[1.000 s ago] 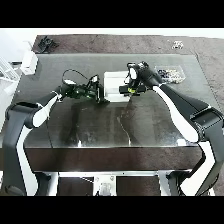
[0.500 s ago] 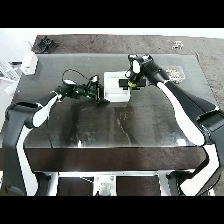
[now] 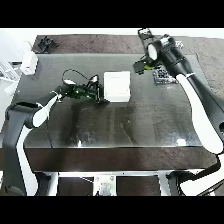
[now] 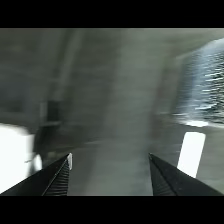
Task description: Fold the box and place the chain.
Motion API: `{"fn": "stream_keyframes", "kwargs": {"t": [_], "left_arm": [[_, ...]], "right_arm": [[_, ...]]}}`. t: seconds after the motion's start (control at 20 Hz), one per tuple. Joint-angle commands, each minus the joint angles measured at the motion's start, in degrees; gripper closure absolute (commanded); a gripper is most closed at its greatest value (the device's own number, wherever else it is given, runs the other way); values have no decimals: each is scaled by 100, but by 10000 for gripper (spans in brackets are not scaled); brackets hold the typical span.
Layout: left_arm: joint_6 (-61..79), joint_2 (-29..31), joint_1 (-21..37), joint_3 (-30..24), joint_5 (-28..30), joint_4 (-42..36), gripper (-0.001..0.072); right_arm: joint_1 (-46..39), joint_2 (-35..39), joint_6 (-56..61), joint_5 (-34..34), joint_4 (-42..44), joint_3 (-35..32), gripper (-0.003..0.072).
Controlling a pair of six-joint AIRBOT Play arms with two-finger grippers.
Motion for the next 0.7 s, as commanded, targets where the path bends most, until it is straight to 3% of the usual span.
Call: {"fn": "stream_keyframes", "kwargs": {"t": [0.0, 0.2, 0.3, 0.65], "left_arm": [[0, 2, -4, 2, 0, 2, 232], [0, 2, -4, 4, 0, 2, 232], [0, 2, -4, 4, 0, 2, 232], [0, 2, -4, 4, 0, 2, 232]], "right_arm": [[-708, 68, -328, -258, -284, -28, 114], [-1945, 4, -1268, -1080, 1672, -42, 114], [-2448, -162, -1869, -1156, 2629, -37, 114], [-3027, -1209, -2756, -1384, 3220, 210, 113]]}}
